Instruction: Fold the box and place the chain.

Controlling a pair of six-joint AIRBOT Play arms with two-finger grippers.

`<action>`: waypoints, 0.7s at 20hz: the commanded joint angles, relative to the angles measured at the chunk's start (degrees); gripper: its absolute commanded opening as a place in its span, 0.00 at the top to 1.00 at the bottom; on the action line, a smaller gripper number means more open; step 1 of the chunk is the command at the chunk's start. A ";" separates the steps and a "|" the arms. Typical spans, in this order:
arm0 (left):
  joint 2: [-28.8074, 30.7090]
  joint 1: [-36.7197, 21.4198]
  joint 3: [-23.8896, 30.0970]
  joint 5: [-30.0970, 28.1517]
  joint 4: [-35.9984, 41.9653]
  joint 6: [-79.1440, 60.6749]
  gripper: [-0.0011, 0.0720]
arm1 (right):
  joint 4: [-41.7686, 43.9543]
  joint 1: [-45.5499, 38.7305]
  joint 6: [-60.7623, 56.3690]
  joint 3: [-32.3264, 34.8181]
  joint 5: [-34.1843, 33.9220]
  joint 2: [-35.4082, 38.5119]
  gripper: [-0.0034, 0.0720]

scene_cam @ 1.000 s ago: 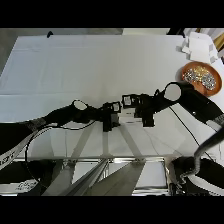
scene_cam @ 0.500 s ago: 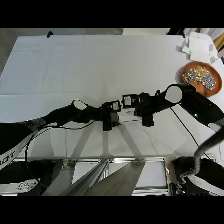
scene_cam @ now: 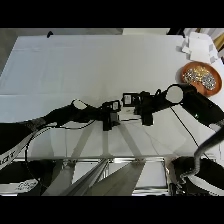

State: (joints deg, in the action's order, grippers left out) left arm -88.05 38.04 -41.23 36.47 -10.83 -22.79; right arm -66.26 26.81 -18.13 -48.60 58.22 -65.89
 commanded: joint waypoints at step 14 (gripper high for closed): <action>0.02 0.02 -0.04 0.22 -0.15 -0.11 0.64 | -1.46 -0.04 -0.55 -0.09 2.38 0.04 0.91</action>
